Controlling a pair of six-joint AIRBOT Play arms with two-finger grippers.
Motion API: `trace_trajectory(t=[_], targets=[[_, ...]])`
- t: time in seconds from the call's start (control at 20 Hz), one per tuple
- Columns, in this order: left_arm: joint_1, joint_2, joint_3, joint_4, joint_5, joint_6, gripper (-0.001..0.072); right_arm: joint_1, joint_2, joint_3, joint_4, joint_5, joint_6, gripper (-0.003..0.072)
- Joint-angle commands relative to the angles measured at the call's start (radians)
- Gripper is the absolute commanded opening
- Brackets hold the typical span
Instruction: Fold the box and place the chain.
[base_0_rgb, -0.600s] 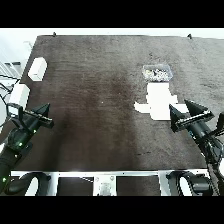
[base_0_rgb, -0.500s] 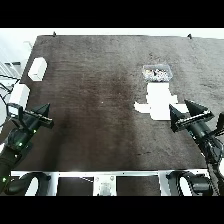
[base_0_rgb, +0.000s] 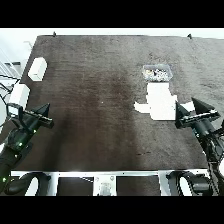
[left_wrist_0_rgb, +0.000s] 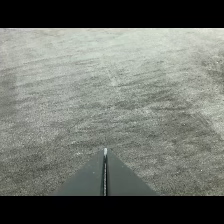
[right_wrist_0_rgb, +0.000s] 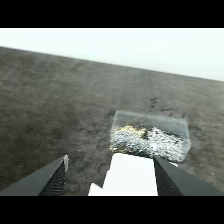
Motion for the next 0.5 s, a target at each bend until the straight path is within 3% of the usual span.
trace_trajectory(t=[0.0, 0.2, 0.45], targets=[[0.000, 0.001, 0.001, 0.000, 0.000, 0.000, 0.0020, -0.002, -0.033, 0.001, -0.001, -0.105, -0.001, 0.0597], [0.000, 0.001, 0.001, 0.000, 0.000, 0.000, 0.0020, -0.093, -0.266, 0.064, 0.000, -0.091, 0.047, 0.0597], [0.000, 0.001, 0.001, 0.000, 0.000, 0.000, 0.0020, -0.344, -0.655, 0.309, -0.004, 0.201, 0.051, 0.0597]])
